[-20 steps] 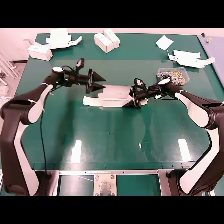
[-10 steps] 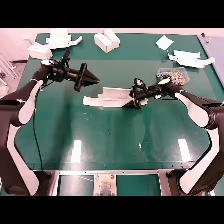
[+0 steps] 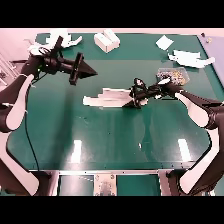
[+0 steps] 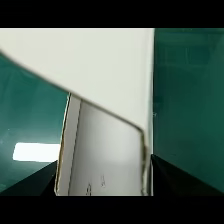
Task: Fold the box and place the chain.
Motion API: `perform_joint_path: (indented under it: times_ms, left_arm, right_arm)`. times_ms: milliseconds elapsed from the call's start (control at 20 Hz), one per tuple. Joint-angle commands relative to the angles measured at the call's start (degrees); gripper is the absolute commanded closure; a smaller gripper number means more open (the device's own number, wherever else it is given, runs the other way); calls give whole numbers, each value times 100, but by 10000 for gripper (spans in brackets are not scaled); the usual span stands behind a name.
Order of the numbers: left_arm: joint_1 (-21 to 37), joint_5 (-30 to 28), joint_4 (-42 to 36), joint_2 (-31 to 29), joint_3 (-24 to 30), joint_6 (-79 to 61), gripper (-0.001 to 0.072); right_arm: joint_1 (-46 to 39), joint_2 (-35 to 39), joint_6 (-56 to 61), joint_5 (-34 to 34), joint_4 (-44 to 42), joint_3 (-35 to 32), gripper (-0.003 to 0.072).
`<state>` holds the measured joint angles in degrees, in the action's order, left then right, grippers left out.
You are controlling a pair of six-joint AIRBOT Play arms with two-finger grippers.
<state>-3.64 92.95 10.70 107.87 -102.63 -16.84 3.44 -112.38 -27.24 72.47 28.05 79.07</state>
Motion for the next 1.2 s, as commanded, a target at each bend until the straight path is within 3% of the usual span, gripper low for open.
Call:
perform_joint_path:
  times_ms: [0,150,400,600,750,850,1000,1150]
  left_arm:
    - [-26,-748,374,-387,9,973,696]
    - [-26,-1252,463,-669,164,1434,697]
    - [-26,-2706,455,-1440,1456,1224,697]
    - [-26,-2712,162,-1912,2717,289,697]
    - [-46,-2181,83,-1917,3399,-673,696]
    - [-138,-2354,76,-1904,3807,-929,696]
    - [-492,-3574,-55,-1904,4269,-977,695]
    - [-807,-4594,-339,-1904,4350,-758,694]
  right_arm:
    - [2,-2,2,2,0,-2,125]
    - [2,-2,0,2,-2,-2,125]
    - [2,-2,2,2,-2,-2,125]
    - [2,-2,0,2,0,-2,125]
    - [4,-2,2,2,0,-2,125]
    - [2,-2,0,2,-2,-2,125]
    - [4,-2,0,2,0,-2,125]
    - [4,-2,0,2,-2,-2,125]
